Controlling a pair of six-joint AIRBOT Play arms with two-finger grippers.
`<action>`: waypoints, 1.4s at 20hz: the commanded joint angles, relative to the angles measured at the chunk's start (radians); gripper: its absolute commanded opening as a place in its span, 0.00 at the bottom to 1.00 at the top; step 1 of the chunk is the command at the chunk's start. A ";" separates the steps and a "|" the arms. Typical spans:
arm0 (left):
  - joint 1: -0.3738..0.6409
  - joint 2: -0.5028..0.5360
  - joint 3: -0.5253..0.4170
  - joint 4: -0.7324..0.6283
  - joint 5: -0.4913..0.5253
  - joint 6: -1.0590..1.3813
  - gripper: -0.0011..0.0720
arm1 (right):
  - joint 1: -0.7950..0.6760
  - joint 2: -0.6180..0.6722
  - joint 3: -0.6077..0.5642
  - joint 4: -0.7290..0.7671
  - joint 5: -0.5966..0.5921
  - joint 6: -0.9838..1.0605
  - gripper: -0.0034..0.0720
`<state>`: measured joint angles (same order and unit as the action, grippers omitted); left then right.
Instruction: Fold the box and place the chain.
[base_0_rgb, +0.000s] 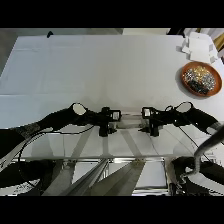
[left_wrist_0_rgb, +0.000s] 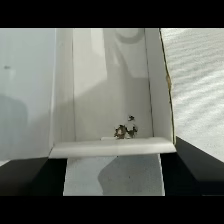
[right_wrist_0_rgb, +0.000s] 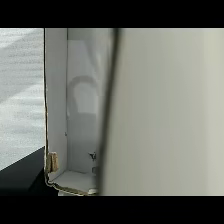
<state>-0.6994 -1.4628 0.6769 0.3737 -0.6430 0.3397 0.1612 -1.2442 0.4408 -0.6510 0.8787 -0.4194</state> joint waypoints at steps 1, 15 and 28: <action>0.000 0.000 0.000 0.001 0.003 0.000 0.39 | 0.001 0.000 0.000 0.000 0.000 0.000 0.58; 0.000 0.000 0.000 0.001 0.003 0.000 0.39 | 0.001 0.002 0.000 0.005 -0.002 0.059 0.66; 0.000 0.000 0.000 0.001 0.003 0.000 0.39 | 0.001 0.295 0.000 -0.396 0.068 0.552 0.89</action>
<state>-0.7006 -1.4639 0.6773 0.3737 -0.6357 0.3408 0.1619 -1.0233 0.4397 -0.9123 0.8986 -0.0242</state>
